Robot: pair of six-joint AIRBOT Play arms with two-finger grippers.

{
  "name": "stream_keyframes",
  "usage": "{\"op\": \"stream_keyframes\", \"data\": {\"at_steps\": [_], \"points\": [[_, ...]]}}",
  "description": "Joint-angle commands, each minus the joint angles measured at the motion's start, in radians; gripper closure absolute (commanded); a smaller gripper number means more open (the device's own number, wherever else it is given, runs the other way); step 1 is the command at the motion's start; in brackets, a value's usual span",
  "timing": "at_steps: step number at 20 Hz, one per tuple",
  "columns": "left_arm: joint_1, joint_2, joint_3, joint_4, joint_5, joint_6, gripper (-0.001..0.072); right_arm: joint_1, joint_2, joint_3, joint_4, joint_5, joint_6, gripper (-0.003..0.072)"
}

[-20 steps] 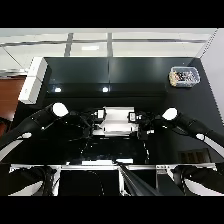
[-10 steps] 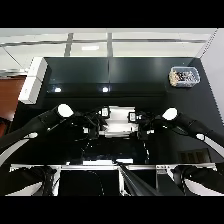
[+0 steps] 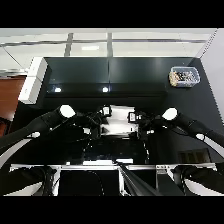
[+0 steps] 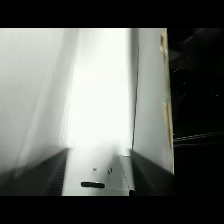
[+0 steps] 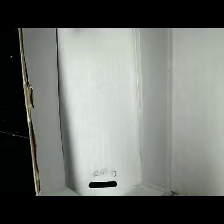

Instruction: Fold the box and place the chain.

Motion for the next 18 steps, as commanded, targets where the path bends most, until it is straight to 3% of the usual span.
{"op": "stream_keyframes", "data": {"at_steps": [1, 2, 3, 4, 8, 12, 14, 18], "points": [[0.001, 0.004, 0.002, 0.046, -0.023, -0.006, 0.0641, 0.000, 0.001, 0.000, -0.003, -0.003, 0.000, 0.0553], [0.003, 0.008, 0.005, 0.057, -0.035, -0.019, 0.0605, 0.000, 0.001, 0.000, -0.003, -0.003, 0.000, 0.0553], [0.006, 0.017, 0.006, 0.073, -0.045, -0.043, 0.0526, 0.000, 0.001, 0.000, -0.003, -0.003, 0.000, 0.0553], [0.019, 0.034, 0.019, 0.124, -0.064, -0.100, 0.0674, 0.000, 0.001, 0.000, -0.003, -0.003, 0.000, 0.0553], [0.150, 0.169, 0.063, 0.357, -0.231, -0.487, 0.0684, 0.000, 0.001, 0.000, -0.003, -0.003, 0.000, 0.0553], [0.377, 0.262, 0.022, 0.537, -0.332, -0.954, 0.0683, 0.000, 0.001, 0.000, -0.003, -0.003, 0.000, 0.0553], [0.515, 0.249, -0.048, 0.497, -0.370, -1.182, 0.0682, 0.000, 0.001, 0.000, -0.003, -0.003, 0.000, 0.0553], [0.723, 0.129, -0.208, 0.054, -0.425, -1.077, 0.0683, 0.000, 0.001, 0.000, -0.003, -0.003, 0.000, 0.0553]]}}
